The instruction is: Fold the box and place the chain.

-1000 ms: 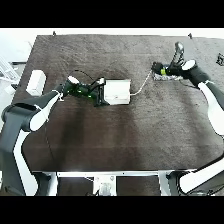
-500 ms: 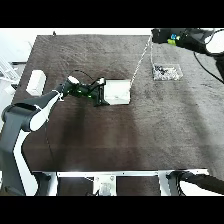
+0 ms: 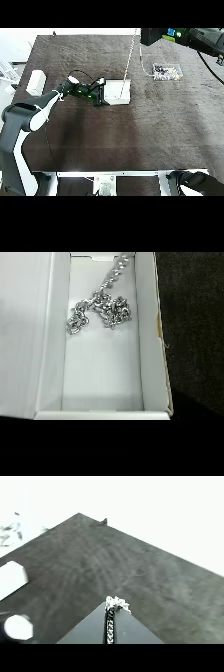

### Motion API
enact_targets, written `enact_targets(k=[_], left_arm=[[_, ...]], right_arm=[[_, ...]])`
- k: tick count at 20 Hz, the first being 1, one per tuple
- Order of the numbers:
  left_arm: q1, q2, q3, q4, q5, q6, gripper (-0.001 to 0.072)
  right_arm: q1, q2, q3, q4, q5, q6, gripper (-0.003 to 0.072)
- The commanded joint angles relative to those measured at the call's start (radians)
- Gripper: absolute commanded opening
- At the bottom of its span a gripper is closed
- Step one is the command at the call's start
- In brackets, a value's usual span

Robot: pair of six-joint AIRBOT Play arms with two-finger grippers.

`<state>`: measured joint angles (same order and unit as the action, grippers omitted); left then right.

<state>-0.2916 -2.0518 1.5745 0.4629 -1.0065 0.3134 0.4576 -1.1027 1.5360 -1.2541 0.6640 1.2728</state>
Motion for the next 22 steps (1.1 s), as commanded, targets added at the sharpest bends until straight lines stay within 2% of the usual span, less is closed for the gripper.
enact_targets(k=[1,4,8,13,18,22], left_arm=[[0.0,0.0,0.0,0.0,0.0,0.0,0.0358],[0.0,0.0,0.0,0.0,0.0,0.0,0.0358],[0.0,0.0,0.0,0.0,0.0,0.0,0.0358],[0.0,0.0,0.0,0.0,0.0,0.0,0.0358],[0.0,0.0,0.0,0.0,0.0,0.0,0.0358],[0.0,0.0,0.0,0.0,0.0,0.0,0.0358]], right_arm=[[0.06,0.012,-0.003,-0.019,0.085,0.033,0.001],[0.083,0.012,-0.034,-0.019,0.087,0.057,0.001],[0.083,0.012,-0.134,-0.023,0.085,0.133,0.001],[0.082,0.011,-0.258,-0.049,-0.052,0.215,0.001],[0.08,0.006,-0.357,-0.048,-0.137,0.263,0.001],[0.074,-0.054,-0.406,-0.048,-0.206,0.283,0.001]])
